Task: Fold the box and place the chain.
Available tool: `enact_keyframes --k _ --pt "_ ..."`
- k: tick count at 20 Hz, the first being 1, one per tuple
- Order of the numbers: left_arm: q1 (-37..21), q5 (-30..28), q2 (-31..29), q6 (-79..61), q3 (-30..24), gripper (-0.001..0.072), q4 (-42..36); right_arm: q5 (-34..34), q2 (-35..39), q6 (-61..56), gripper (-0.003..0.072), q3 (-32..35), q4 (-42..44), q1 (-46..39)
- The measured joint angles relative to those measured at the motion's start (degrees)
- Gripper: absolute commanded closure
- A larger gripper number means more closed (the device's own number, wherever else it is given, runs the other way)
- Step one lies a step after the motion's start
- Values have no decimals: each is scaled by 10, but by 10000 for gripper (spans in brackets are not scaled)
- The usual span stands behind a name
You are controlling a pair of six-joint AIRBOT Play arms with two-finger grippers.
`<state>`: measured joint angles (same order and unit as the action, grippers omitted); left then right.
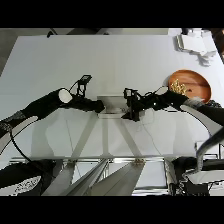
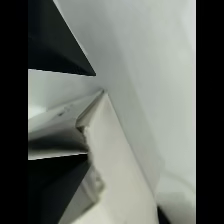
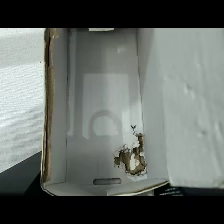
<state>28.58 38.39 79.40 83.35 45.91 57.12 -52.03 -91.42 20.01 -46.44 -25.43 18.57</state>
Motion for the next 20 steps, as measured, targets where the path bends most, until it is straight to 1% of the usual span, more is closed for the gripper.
enact_keyframes --k 2,3,6,7,9,10,14,15,16,17,18,19,20 --pt "19 6 2 79 25 171 75 0 0 0 127 0 0 0" --pt "28 13 4 108 37 148 100 0 0 0 127 0 0 0" --pt "54 46 18 163 74 160 150 0 0 0 127 0 0 0" --pt "61 55 23 180 82 220 163 0 0 0 127 0 0 0" --pt "74 74 32 227 92 227 200 0 0 0 127 0 0 0" --pt "82 82 35 255 95 257 222 0 0 0 127 0 0 0" --pt "106 93 45 350 101 257 295 0 0 0 127 0 0 0" --pt "111 94 48 365 102 272 303 0 0 0 127 0 0 0" --pt "116 94 51 379 102 347 311 0 0 0 127 0 0 0" --pt "121 93 54 388 103 472 317 0 0 0 127 0 0 0" --pt "126 92 57 397 103 670 322 0 0 0 127 0 0 0" --pt "129 93 60 405 103 703 329 -2 0 0 127 0 0 0" --pt "131 90 61 412 103 703 330 -5 0 0 127 0 0 0"
